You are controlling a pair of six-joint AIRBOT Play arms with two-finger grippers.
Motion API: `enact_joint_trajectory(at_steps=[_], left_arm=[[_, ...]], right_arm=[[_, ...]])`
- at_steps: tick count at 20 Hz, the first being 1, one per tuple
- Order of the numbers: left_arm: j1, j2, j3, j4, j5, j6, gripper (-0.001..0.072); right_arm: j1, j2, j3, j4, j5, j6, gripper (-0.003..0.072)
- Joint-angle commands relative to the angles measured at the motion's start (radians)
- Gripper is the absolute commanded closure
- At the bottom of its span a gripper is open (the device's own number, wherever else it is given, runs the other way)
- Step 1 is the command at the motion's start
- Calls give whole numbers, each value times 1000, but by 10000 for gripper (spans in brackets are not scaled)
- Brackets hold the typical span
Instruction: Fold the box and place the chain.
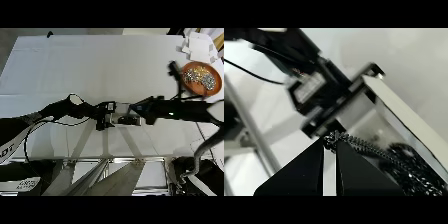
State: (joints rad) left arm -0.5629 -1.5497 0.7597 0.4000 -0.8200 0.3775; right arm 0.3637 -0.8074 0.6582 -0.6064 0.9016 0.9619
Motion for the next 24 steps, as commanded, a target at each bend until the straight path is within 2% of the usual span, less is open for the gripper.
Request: enact_joint_trajectory(at_steps=[1,6,7,8,9,14,17,20,24], left_arm=[[0,0,1,0,0,0,362],[0,0,1,0,0,0,362],[0,0,1,0,0,0,362],[0,0,1,0,0,0,362],[0,0,1,0,0,0,362],[0,0,1,0,0,0,362],[0,0,1,0,0,0,362],[0,0,1,0,0,0,362],[0,0,1,0,0,0,362]], right_arm=[[48,-148,0,-90,-47,10,672],[48,-214,-3,-114,-3,5,669],[48,-215,-8,-142,0,6,606],[48,-215,-14,-167,0,7,501],[48,-215,-16,-182,5,7,440],[47,-177,-14,-193,44,6,440],[31,-71,-14,-372,52,144,441],[-75,42,-14,-607,58,311,449],[-241,64,-14,-836,39,454,466]])
